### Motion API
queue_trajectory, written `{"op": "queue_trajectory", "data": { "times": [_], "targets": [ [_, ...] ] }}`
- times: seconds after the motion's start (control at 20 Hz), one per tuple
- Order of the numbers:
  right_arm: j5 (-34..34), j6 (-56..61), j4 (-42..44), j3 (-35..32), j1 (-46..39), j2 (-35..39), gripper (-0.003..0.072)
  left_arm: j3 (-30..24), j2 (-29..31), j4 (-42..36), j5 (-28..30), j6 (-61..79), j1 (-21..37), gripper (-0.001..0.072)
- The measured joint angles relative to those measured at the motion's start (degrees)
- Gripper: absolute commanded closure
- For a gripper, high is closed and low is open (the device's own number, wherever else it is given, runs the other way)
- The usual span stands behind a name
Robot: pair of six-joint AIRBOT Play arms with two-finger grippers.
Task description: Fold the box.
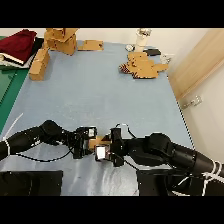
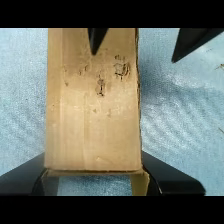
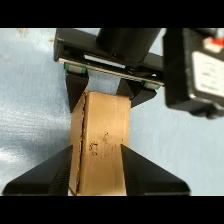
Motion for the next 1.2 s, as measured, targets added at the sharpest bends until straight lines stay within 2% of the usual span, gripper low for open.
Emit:
{"op": "queue_trajectory", "data": {
  "times": [0.05,0.1,0.15,0.3,0.4,0.5,0.65,0.75,0.85,1.2],
  "targets": [
    [-0.87,1.92,0.0,0.04,-0.02,0.68,0.0422,0.0,0.0,0.0,0.0,0.0,0.0,0.0377],
    [-1.97,5.35,0.17,0.11,-0.09,1.4,0.0657,0.0,0.0,0.0,0.0,0.0,0.0,0.0377],
    [-3.39,9.86,0.98,0.11,-0.09,2.01,0.0683,0.0,0.0,-0.02,0.0,0.0,0.0,0.0378],
    [-7.76,27.56,6.14,-0.87,-0.11,3.15,0.0684,0.0,0.0,-0.02,0.0,0.0,0.0,0.0377],
    [-7.41,39.8,11.93,-3.5,-0.11,3.45,0.0684,0.0,0.0,-0.02,0.0,0.0,0.0,0.0378],
    [-2.47,50.53,17.68,-6.93,-0.07,3.63,0.0684,0.0,0.0,0.0,0.0,0.0,0.0,0.0378],
    [9.27,64.04,22.69,-10.21,-0.09,3.74,0.0684,0.0,0.0,-0.02,0.0,0.0,0.0,0.0378],
    [16.87,69.24,24.33,-11.21,-0.09,3.56,0.0684,0.0,0.0,-0.02,0.0,0.0,0.0,0.0377],
    [21.68,72.46,25.31,-11.74,-0.09,2.73,0.0684,0.0,0.0,-0.02,0.0,0.0,0.0,0.0378],
    [26.75,78.03,26.27,-12.26,2.78,-1.86,0.0684,0.0,0.0,-0.02,0.0,0.0,0.0,0.0378]
  ]
}}
